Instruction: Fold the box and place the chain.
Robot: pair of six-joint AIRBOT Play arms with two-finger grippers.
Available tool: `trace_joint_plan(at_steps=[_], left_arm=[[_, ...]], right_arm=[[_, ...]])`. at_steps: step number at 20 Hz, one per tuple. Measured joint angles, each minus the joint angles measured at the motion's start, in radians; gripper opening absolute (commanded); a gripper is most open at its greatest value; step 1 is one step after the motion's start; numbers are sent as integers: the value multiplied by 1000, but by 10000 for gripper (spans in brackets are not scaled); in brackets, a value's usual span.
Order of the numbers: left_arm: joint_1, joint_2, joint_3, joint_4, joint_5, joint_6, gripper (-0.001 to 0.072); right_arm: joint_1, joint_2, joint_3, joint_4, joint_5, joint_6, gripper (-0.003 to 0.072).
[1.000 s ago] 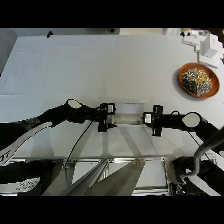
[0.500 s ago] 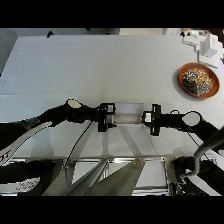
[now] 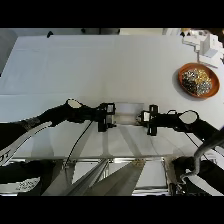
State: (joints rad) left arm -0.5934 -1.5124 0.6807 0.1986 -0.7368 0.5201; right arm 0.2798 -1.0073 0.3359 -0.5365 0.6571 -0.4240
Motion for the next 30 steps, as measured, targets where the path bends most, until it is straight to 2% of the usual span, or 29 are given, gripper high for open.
trace_joint_plan(at_steps=[1,6,7,8,11,15,20,24,27,30], left_arm=[[0,0,0,0,0,0,254],[0,0,0,0,0,-1,254],[0,0,0,-1,0,-1,254],[0,0,0,-1,0,-1,254],[0,0,0,-3,-2,-3,254],[0,0,0,-3,-1,-3,254],[0,0,0,-2,-1,-2,254],[0,0,0,-2,0,-2,254],[0,0,0,-2,0,-2,254],[0,0,0,-1,0,-1,254]], right_arm=[[5,-7,0,7,-5,-8,546],[15,-28,0,21,-24,-23,536],[17,-29,0,21,-27,-21,490],[17,-29,0,20,-28,-12,393],[17,-11,-2,-30,-47,124,28],[18,57,-2,-220,-55,439,16],[13,230,-2,-505,-57,897,16],[-68,349,-2,-695,-55,1260,16],[-188,380,-2,-777,-45,1512,16],[-260,361,-2,-800,-9,1717,16]])
